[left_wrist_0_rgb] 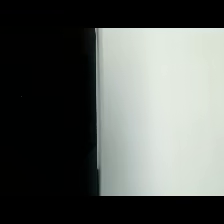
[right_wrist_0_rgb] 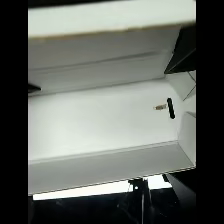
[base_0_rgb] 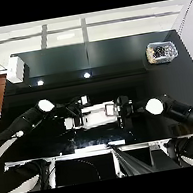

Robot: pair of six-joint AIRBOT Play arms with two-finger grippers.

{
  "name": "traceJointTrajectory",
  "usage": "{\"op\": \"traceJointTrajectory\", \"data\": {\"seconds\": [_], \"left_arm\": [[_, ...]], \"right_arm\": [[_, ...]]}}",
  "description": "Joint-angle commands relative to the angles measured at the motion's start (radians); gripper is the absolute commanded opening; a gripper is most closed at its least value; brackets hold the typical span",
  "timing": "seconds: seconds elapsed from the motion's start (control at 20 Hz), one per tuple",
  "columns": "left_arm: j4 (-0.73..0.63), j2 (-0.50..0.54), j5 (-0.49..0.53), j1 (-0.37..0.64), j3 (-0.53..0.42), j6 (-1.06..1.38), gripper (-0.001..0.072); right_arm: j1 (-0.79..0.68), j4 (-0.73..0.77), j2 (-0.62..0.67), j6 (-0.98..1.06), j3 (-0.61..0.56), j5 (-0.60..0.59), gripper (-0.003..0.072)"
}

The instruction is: Fold the box and place the chain.

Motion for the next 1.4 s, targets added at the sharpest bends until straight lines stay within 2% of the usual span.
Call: {"op": "traceJointTrajectory", "data": {"seconds": [0.0,0.15,0.3,0.6,0.8,1.15,1.35], "left_arm": [[0.001,0.000,-0.001,0.000,0.001,-0.010,0.0027],[0.001,0.000,-0.001,0.000,0.001,-0.010,0.0027],[0.001,0.000,-0.001,0.000,0.001,-0.010,0.0027],[0.001,0.000,0.000,0.000,0.002,-0.009,0.0027],[0.001,0.000,0.003,0.000,0.002,-0.009,0.0027],[0.001,0.000,0.004,0.000,0.002,-0.009,0.0029],[0.001,0.000,0.003,0.000,0.002,-0.009,0.0029]], "right_arm": [[-0.057,0.076,0.005,0.010,0.019,0.030,0.0710],[-0.080,0.083,0.002,-0.045,0.019,0.010,0.0709],[-0.109,0.167,-0.006,-0.102,0.019,-0.019,0.0709],[-0.116,0.287,-0.089,-0.270,0.019,0.026,0.0708],[-0.116,0.295,-0.118,-0.338,0.015,0.094,0.0707],[-0.116,0.344,-0.211,-0.533,0.006,0.085,0.0708],[-0.116,0.346,-0.234,-0.537,0.006,0.054,0.0708]]}}
